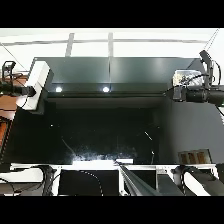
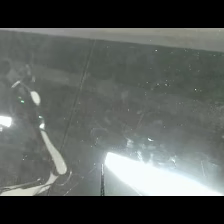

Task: Fold the box and place the chain.

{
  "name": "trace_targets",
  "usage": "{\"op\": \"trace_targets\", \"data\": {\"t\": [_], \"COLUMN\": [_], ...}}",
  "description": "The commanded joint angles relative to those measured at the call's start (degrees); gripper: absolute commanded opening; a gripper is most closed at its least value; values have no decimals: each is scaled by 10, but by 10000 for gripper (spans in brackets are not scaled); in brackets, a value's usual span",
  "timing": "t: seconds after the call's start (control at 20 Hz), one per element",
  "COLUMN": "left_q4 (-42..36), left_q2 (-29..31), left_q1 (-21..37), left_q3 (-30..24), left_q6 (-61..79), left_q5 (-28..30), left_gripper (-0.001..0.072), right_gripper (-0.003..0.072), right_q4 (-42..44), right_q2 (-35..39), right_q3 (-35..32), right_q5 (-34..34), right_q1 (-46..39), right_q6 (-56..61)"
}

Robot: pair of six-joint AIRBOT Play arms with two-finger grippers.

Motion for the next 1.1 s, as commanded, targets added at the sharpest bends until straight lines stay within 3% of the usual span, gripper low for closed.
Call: {"op": "trace_targets", "data": {"t": [0.0, 0.15, 0.25, 0.3, 0.4, 0.5, 0.6, 0.7, 0.8, 0.9, 1.05], "left_q4": [14, 23, -23, -61, -133, -189, -192, -190, -158, -150, -149], "left_q2": [16, 76, 123, 147, 196, 243, 312, 402, 491, 565, 643], "left_q1": [-9, -8, -9, -9, -9, -23, -61, -112, -148, -147, -145], "left_q3": [22, 70, 88, 90, 88, 79, 46, -24, -127, -224, -316], "left_q6": [-25, -25, -25, -26, -59, -55, -55, -24, 20, -4, -8], "left_q5": [-8, -89, -132, -158, -224, -271, -280, -247, -193, -161, -142], "left_gripper": [708, 707, 704, 655, 29, 25, 25, 26, 27, 28, 28], "right_gripper": [8, 9, 9, 9, 9, 8, 8, 9, 6, 6, 7], "right_q4": [-1, -4, -54, -89, -122, -157, -210, -220, -222, -237, -236], "right_q2": [0, 0, 0, 1, 14, 47, 114, 183, 205, 203, 203], "right_q3": [1, 47, 124, 160, 181, 166, 100, -20, -141, -219, -240], "right_q5": [0, 10, 34, 58, 101, 94, -14, -152, -243, -295, -294], "right_q1": [0, 0, 0, 0, 0, 9, 23, 25, 25, 25, 25], "right_q6": [3, 73, 74, 85, 112, 100, 62, 57, 57, 57, 58]}}
